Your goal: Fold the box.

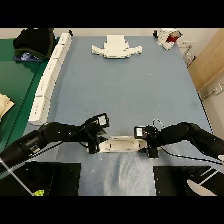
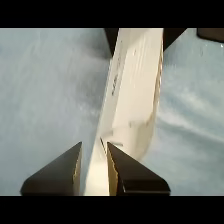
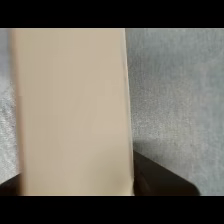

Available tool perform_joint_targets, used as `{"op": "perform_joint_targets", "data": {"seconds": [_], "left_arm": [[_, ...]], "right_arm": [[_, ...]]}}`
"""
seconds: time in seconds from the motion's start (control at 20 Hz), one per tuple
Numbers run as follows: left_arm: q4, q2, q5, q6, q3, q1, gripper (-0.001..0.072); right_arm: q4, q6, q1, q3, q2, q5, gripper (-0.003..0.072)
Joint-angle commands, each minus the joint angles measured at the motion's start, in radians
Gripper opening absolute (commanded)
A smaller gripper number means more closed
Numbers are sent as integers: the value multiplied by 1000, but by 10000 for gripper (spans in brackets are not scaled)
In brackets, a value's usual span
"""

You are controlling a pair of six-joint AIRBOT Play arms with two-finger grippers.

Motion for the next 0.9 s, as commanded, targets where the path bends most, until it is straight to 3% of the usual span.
{"op": "perform_joint_targets", "data": {"seconds": [0.0,0.05,0.1,0.25,0.45,0.65,0.85], "left_arm": [[132,117,-271,-302,1,73,219],[105,126,-297,-356,1,69,146],[53,121,-320,-391,1,59,12],[-188,43,-298,-468,1,-16,12],[-456,-129,-166,-486,55,-61,12],[-466,-242,-117,-492,194,-8,12],[-462,-348,-113,-537,225,50,11]], "right_arm": [[0,0,0,0,0,0,509],[0,0,0,0,0,0,509],[0,0,0,0,0,0,509],[0,0,0,0,0,0,509],[0,0,0,0,0,0,509],[0,0,0,0,0,0,509],[0,0,0,0,0,0,509]]}}
